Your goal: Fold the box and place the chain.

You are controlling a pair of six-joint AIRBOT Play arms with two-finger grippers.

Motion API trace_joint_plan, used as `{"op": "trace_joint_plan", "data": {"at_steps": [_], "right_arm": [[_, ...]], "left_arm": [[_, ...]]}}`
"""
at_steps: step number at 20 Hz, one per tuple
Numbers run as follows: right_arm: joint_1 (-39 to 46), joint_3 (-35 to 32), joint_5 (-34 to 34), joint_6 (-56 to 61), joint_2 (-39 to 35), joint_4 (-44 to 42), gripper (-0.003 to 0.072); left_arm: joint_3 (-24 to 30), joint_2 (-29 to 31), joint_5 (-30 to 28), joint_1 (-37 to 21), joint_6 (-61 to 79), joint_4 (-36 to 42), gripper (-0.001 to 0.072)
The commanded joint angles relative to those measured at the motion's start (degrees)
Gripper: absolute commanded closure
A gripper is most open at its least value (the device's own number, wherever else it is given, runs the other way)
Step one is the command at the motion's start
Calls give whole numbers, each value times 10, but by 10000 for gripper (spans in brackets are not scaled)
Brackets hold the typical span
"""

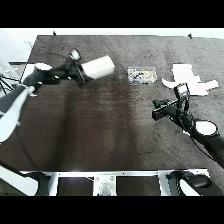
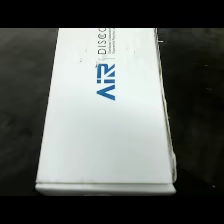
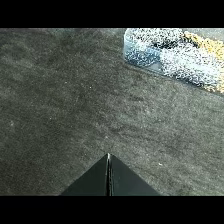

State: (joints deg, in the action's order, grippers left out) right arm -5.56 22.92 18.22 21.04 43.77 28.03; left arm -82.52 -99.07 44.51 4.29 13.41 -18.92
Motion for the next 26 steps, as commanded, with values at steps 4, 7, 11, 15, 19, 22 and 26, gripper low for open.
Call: {"op": "trace_joint_plan", "data": {"at_steps": [4,7,11,15,19,22,26], "right_arm": [[-1,0,1,0,0,-11,682],[-1,0,0,0,0,-16,683],[-1,0,0,0,0,-33,682],[-1,0,0,0,0,-36,683],[-1,0,0,0,0,-36,682],[-1,0,0,0,0,-36,683],[-1,0,0,0,0,-36,682]], "left_arm": [[7,68,-141,-139,-216,-2,692],[56,67,-203,-176,-267,-3,692],[117,60,-271,-181,-286,1,691],[125,21,-280,-181,-350,0,691],[125,8,-304,-180,-347,0,691],[125,-3,-321,-169,-309,-2,691],[125,-19,-396,-141,-309,-2,691]]}}
